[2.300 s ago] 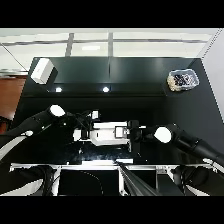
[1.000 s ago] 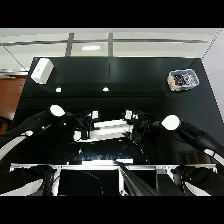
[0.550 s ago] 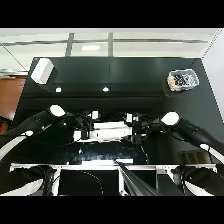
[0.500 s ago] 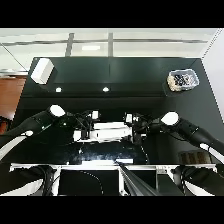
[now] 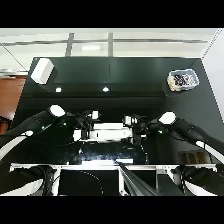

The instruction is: Fold the box and place the chain.

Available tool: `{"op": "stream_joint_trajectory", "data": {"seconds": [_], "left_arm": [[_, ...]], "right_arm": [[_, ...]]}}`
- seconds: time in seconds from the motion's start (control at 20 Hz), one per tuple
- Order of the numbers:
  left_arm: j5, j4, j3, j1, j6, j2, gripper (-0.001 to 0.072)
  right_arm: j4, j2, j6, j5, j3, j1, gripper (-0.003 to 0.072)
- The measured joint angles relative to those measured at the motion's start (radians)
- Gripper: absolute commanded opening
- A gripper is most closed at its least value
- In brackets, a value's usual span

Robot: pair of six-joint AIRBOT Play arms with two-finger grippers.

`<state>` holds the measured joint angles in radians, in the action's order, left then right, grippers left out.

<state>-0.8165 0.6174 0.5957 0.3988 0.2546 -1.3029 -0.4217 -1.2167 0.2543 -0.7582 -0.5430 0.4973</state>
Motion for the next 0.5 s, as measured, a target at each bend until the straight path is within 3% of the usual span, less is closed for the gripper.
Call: {"op": "stream_joint_trajectory", "data": {"seconds": [0.5], "left_arm": [[0.000, 0.000, 0.000, 0.000, 0.000, 0.000, 0.0028]], "right_arm": [[-0.045, -0.038, -0.042, 0.045, 0.000, 0.041, 0.0697]]}}
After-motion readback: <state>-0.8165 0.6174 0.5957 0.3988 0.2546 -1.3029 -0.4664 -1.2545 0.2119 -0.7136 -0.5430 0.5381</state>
